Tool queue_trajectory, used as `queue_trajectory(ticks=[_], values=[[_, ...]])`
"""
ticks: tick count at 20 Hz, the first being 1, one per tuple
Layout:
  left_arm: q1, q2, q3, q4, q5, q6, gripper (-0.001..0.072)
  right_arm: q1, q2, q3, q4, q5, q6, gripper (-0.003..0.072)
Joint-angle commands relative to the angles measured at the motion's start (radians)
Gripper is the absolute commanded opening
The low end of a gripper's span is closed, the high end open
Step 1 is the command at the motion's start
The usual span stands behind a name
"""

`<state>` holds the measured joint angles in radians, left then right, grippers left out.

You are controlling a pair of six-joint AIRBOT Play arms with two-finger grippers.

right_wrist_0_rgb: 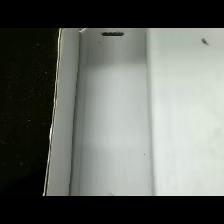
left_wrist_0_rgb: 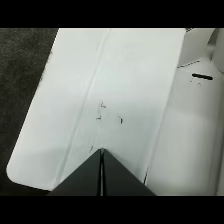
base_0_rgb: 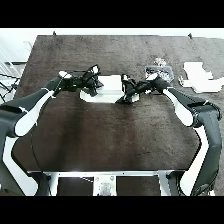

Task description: Fold the box and place the chain.

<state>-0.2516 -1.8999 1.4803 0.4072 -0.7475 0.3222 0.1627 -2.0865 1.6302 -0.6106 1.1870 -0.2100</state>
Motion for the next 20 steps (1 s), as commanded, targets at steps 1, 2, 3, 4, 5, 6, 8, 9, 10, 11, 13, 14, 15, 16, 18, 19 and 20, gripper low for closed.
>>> queue_trajectory(ticks=[1, 2, 3, 4, 5, 6, 8, 9, 10, 11, 13, 14, 15, 16, 18, 19, 20], values=[[0.017, 0.017, 0.001, -0.002, -0.015, -0.001, 0.0020, 0.000, -0.001, 0.000, 0.000, 0.000, 0.000, 0.0506], [0.036, 0.025, 0.001, -0.003, -0.035, -0.001, 0.0020, 0.000, -0.001, 0.000, 0.000, 0.000, 0.000, 0.0505], [0.055, 0.037, 0.002, -0.004, -0.067, -0.001, 0.0020, 0.000, -0.001, 0.000, 0.000, 0.000, 0.000, 0.0506], [0.075, 0.055, 0.003, -0.005, -0.113, -0.001, 0.0020, 0.000, -0.001, 0.000, 0.000, 0.000, 0.000, 0.0506], [0.091, 0.076, 0.003, -0.011, -0.154, 0.000, 0.0021, 0.000, -0.001, 0.000, 0.000, 0.000, 0.000, 0.0506], [0.103, 0.096, 0.003, -0.010, -0.187, 0.001, 0.0031, 0.000, -0.001, 0.000, 0.000, 0.000, 0.000, 0.0505], [0.122, 0.134, 0.003, 0.029, -0.247, 0.011, 0.0553, 0.000, -0.001, 0.000, 0.000, 0.000, 0.000, 0.0506], [0.122, 0.149, 0.003, 0.064, -0.253, -0.021, 0.0571, 0.000, -0.001, 0.000, 0.000, 0.000, 0.000, 0.0505], [0.122, 0.156, 0.004, 0.114, -0.275, -0.045, 0.0571, 0.000, -0.001, 0.000, 0.000, 0.000, 0.000, 0.0505], [0.122, 0.160, 0.004, 0.174, -0.307, -0.074, 0.0571, 0.000, -0.001, 0.000, 0.000, 0.000, 0.000, 0.0505], [0.122, 0.158, 0.004, 0.301, -0.338, -0.176, 0.0573, 0.000, -0.001, 0.000, 0.000, 0.000, 0.000, 0.0506], [0.121, 0.157, 0.004, 0.355, -0.349, -0.210, 0.0573, 0.000, -0.001, 0.000, 0.000, 0.000, 0.000, 0.0506], [0.119, 0.156, 0.004, 0.389, -0.357, -0.220, 0.0574, 0.000, -0.001, 0.000, 0.000, 0.000, 0.000, 0.0505], [0.115, 0.156, 0.004, 0.403, -0.360, -0.220, 0.0573, 0.000, -0.001, 0.000, 0.000, 0.000, 0.000, 0.0506], [0.094, 0.155, 0.004, 0.437, -0.360, -0.220, 0.0572, 0.000, -0.001, 0.000, 0.000, 0.000, 0.000, 0.0506], [0.083, 0.151, 0.004, 0.438, -0.360, -0.217, 0.0572, 0.000, -0.001, 0.000, 0.000, 0.000, 0.000, 0.0505], [0.076, 0.144, 0.006, 0.443, -0.356, -0.217, 0.0572, 0.000, -0.001, 0.000, 0.000, 0.000, 0.000, 0.0505]])
